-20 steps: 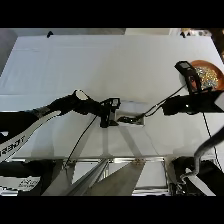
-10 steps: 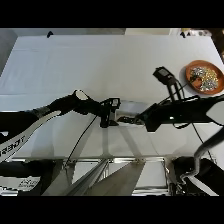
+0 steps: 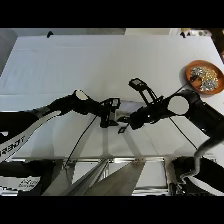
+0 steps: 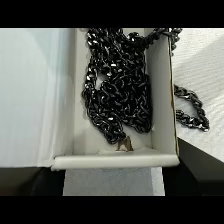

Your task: Fold the box and place the chain.

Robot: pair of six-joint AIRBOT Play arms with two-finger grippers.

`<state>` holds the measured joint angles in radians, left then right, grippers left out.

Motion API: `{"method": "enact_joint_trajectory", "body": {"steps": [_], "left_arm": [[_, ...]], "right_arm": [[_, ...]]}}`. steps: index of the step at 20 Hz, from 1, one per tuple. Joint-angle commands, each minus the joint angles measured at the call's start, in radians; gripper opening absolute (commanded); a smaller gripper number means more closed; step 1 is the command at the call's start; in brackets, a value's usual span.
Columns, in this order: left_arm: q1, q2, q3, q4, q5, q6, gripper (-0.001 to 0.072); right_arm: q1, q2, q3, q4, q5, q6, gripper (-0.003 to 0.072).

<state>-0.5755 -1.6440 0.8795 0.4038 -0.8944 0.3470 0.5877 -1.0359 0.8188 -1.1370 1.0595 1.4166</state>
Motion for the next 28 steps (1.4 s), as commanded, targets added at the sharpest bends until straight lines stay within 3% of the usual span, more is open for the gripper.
{"method": "enact_joint_trajectory", "body": {"steps": [1, 5, 8, 12, 17, 19, 22, 25, 28], "left_arm": [[0.000, 0.001, 0.001, 0.000, 0.000, 0.000, 0.0211], [0.000, 0.001, 0.001, 0.000, 0.000, 0.000, 0.0211], [0.000, 0.001, 0.001, 0.000, 0.000, 0.000, 0.0211], [0.000, 0.001, 0.001, 0.000, 0.000, 0.000, 0.0211], [0.000, 0.001, 0.001, 0.000, 0.000, 0.000, 0.0211], [0.000, 0.001, 0.001, 0.000, 0.000, 0.000, 0.0211], [0.000, 0.001, 0.001, 0.000, 0.000, 0.000, 0.0211], [0.000, 0.001, 0.001, 0.000, 0.000, 0.000, 0.0211], [0.000, 0.001, 0.001, 0.000, 0.000, 0.000, 0.0211]], "right_arm": [[0.003, -0.014, 0.001, -0.018, -0.010, 0.015, 0.0204], [0.003, -0.016, 0.001, -0.072, 0.019, 0.079, 0.0200], [0.006, -0.014, 0.001, -0.092, 0.044, 0.106, 0.0240], [0.138, -0.004, -0.002, -0.092, 0.153, 0.242, 0.0240], [0.271, -0.006, -0.087, -0.280, -0.140, 0.716, 0.0238], [0.288, -0.014, -0.129, -0.374, -0.169, 0.942, 0.0241], [0.356, -0.053, -0.175, -0.482, -0.208, 1.295, 0.0311], [0.460, -0.088, -0.175, -0.522, -0.440, 1.347, 0.0294], [0.472, -0.134, -0.175, -0.566, -0.362, 1.530, 0.0267]]}}
